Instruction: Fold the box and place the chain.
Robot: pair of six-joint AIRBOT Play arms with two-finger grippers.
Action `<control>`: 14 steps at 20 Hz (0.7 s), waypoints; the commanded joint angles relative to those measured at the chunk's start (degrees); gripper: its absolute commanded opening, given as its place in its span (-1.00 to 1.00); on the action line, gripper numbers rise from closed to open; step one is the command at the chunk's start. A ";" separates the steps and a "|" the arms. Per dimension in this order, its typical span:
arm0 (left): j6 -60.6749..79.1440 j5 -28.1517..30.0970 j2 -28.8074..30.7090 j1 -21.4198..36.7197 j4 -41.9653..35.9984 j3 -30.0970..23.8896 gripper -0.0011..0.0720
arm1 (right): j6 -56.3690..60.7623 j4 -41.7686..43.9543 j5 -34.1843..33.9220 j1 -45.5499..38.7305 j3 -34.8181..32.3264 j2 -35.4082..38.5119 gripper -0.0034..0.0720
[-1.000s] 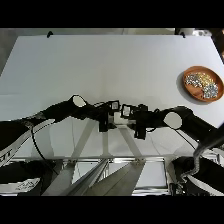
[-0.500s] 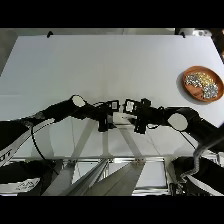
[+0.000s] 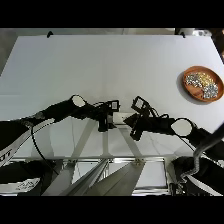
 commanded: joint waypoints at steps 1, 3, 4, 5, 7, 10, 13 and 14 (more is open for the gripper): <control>-0.02 0.02 0.04 0.00 -0.02 0.00 0.11 | -7.13 11.08 -4.22 -0.02 -3.15 -0.50 -0.87; 0.00 0.07 0.04 0.00 -0.02 0.00 0.11 | -7.28 10.99 -3.69 -0.02 -3.80 -1.49 -0.87; -0.02 0.02 0.04 0.00 0.00 0.00 0.11 | -7.45 10.97 -4.31 -0.02 -4.48 -1.79 -0.87; 0.00 0.04 0.04 0.00 -0.02 0.00 0.11 | -7.52 10.99 -4.61 -0.02 -5.38 -1.84 -0.87; -0.02 0.04 0.04 0.00 -0.02 0.00 0.11 | -7.61 11.02 -5.88 -0.02 -6.97 -1.84 -0.87; 0.00 0.04 0.04 0.00 -0.02 0.00 0.11 | -7.61 11.28 -5.51 -0.02 -8.35 -1.84 -0.87; 0.00 0.04 0.04 0.00 -0.02 0.00 0.11 | -7.61 11.28 -5.95 -0.02 -10.47 -1.86 -0.87; -0.02 0.04 0.04 0.00 -0.02 0.00 0.11 | -7.61 11.47 -5.99 -0.02 -11.37 -1.86 -0.87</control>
